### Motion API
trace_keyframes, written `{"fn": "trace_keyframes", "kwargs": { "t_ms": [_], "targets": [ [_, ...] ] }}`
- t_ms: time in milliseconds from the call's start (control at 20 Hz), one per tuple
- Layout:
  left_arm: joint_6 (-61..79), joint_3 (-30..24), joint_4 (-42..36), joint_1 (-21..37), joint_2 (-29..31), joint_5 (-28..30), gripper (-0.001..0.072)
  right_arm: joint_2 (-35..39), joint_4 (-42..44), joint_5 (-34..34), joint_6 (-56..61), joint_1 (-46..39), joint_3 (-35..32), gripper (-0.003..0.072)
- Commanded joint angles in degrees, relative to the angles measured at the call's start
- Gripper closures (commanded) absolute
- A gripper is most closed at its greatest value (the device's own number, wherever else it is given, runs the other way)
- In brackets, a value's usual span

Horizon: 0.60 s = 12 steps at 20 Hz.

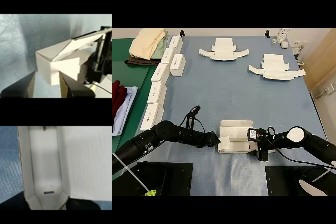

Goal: Fold the box.

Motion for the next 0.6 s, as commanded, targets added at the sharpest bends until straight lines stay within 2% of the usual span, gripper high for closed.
{"fn": "trace_keyframes", "kwargs": {
  "t_ms": [0,150,250,550],
  "targets": [
    [-6.4,2.9,4.0,-3.7,-2.7,0.2,0.0258,0.0,0.0,0.0,0.0,0.0,0.0,0.0182],
    [-24.5,8.3,20.3,-10.8,-6.6,0.0,0.0258,0.0,0.0,0.0,0.0,0.0,0.0,0.0182],
    [-34.2,11.5,28.1,-14.9,-8.5,-1.0,0.0258,0.0,0.0,0.0,0.0,0.0,0.0,0.0182],
    [-50.7,20.5,37.2,-22.6,-16.6,-9.1,0.0259,0.0,0.0,0.0,0.0,0.0,0.0,0.0182]
  ]
}}
